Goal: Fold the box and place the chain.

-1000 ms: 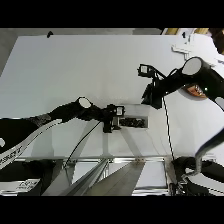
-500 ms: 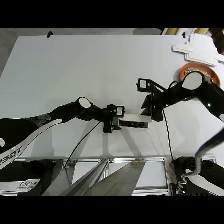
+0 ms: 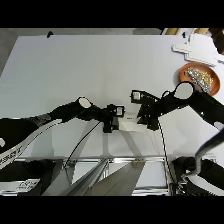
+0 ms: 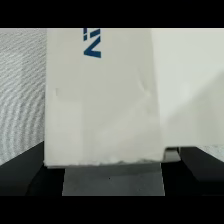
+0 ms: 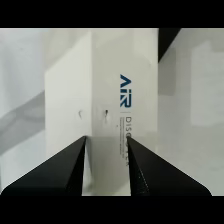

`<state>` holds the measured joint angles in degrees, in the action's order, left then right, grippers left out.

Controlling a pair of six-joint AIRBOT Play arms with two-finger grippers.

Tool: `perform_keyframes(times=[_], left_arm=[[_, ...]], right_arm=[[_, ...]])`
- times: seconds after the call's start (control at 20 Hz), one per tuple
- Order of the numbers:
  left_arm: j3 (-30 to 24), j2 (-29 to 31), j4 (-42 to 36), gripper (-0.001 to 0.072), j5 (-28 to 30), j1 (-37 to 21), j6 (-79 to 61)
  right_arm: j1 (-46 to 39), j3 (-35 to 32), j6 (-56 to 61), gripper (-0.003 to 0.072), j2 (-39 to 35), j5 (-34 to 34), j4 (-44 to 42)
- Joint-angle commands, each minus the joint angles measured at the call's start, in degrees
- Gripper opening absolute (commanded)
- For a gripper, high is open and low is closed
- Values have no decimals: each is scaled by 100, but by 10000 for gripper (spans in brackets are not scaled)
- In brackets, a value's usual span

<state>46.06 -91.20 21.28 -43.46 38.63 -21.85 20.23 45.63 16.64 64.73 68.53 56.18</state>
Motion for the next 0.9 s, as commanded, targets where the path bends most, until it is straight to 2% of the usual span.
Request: perform_keyframes(times=[0.0,0.25,0.4,0.6,0.65,0.7,0.75,0.85], left_arm=[[0,-2,0,251,-7,2,0],[0,-2,0,251,-7,2,0],[2,-2,0,251,-7,2,0],[0,-2,0,251,-7,2,0],[2,-2,0,251,-7,2,0],[0,-2,0,251,-7,2,0],[0,-2,0,251,-7,2,0],[0,-2,0,251,-7,2,0]], right_arm=[[55,-72,-2,261,-219,-76,-9],[55,-564,-26,289,-1075,-658,-7],[55,-949,-28,292,-1169,-688,57],[125,-1019,-26,289,-1252,-874,138],[212,-1016,-20,261,-1281,-933,284],[299,-1016,-17,186,-1294,-957,448],[358,-1016,4,151,-1294,-999,573],[393,-1016,306,151,-1294,-1250,761]])
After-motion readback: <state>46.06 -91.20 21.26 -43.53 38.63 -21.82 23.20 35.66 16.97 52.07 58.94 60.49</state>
